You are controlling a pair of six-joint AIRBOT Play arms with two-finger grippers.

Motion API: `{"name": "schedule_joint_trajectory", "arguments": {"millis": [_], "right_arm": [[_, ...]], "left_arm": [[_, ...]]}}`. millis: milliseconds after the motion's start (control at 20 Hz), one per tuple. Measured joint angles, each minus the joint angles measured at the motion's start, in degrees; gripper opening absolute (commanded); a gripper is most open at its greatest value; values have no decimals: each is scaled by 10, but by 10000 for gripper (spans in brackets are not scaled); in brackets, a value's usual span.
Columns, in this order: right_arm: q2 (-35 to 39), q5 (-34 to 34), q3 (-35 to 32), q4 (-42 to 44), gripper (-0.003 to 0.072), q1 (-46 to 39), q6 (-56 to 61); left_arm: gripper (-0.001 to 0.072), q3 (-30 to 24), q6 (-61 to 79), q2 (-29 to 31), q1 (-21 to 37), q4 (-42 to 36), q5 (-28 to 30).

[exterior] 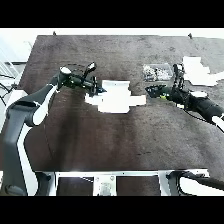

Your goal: Fold the box and place the chain.

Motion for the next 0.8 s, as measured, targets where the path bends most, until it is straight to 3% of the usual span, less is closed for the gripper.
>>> {"name": "schedule_joint_trajectory", "arguments": {"millis": [350, 800], "right_arm": [[-9, 1, -1, 0, 460, 0, -1], [-12, 2, -1, 0, 472, 0, -10]], "left_arm": [[15, -83, 85, 32, -2, -30, 55], [19, -99, 126, 37, -2, -45, 70]]}}
